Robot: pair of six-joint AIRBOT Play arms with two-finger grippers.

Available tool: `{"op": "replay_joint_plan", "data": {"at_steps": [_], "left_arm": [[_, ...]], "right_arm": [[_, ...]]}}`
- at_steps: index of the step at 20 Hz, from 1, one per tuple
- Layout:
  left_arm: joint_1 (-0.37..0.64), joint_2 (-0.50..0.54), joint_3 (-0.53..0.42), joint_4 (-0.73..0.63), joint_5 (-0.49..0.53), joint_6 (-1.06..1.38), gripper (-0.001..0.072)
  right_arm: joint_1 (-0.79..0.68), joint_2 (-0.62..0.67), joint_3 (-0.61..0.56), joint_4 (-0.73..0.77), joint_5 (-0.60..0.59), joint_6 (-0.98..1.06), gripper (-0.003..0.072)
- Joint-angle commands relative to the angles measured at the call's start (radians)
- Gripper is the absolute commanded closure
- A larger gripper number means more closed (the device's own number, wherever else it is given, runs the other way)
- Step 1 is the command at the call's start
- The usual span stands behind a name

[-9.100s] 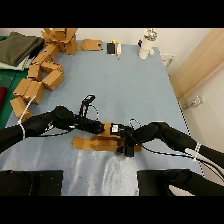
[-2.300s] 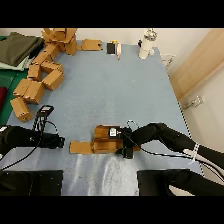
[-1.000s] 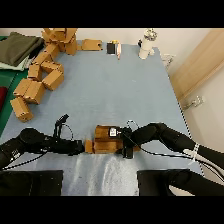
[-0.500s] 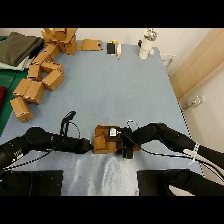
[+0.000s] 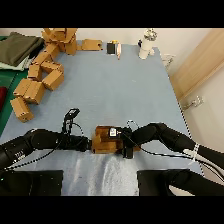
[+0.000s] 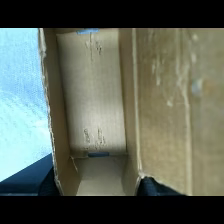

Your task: Fold the box.

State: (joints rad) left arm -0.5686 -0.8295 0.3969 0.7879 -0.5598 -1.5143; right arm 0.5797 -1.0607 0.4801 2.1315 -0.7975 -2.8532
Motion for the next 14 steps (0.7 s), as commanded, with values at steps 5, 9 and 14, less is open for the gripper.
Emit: {"op": "replay_joint_plan", "data": {"at_steps": [5,9,14], "left_arm": [[-0.003,0.0,0.075,0.066,-0.008,-0.05,0.044],[-0.003,-0.013,0.088,0.065,-0.054,-0.05,0.0321],[-0.005,-0.083,0.088,0.03,-0.1,-0.05,0.0293]], "right_arm": [[0.0,0.0,0.001,0.0,0.0,0.0,0.0187],[0.0,0.0,0.001,0.0,0.0,0.0,0.0187],[0.0,0.0,0.001,0.0,0.0,0.001,0.0188]]}}
